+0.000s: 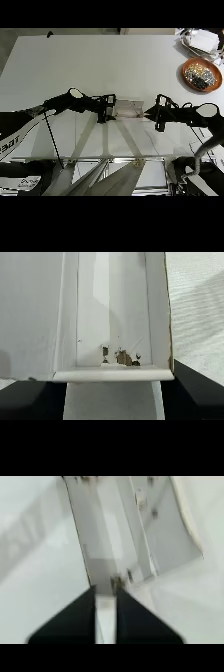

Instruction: Fold the box and place the chain.

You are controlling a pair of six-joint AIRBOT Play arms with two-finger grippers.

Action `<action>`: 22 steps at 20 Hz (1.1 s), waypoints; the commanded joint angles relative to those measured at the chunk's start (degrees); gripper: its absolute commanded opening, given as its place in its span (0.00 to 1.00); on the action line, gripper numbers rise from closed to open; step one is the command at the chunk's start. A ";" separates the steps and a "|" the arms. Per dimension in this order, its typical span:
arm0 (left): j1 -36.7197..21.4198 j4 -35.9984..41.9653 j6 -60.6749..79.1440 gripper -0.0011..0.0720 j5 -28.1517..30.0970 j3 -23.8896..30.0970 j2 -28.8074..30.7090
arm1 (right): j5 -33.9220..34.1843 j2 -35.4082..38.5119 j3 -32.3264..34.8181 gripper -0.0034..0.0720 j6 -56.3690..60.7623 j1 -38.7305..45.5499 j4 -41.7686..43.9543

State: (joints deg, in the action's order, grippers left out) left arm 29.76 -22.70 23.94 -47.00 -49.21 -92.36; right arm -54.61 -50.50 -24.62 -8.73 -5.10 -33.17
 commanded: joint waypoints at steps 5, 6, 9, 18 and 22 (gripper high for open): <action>-0.02 -0.11 0.09 0.39 -0.37 0.04 0.04 | 31.65 -3.56 -0.07 0.06 -3.32 -15.91 18.99; -0.02 -0.11 0.09 0.39 -0.37 0.04 0.04 | 36.52 -5.09 -0.07 0.06 -3.30 -16.20 22.38; -0.02 -0.11 0.07 0.39 -0.37 0.04 0.04 | 39.93 -11.04 -0.07 0.06 -1.92 -16.20 24.39; -0.02 -0.11 0.09 0.39 -0.35 0.04 0.04 | 35.26 -13.25 -0.24 0.06 2.56 -16.20 23.69; -0.02 -0.11 0.07 0.39 -0.37 0.04 0.04 | 28.98 -4.37 -0.24 0.06 4.92 -15.41 13.46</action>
State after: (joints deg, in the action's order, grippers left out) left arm 29.76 -22.83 24.01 -47.40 -49.21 -92.36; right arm -20.64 -59.64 -24.80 -5.69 -21.02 -12.86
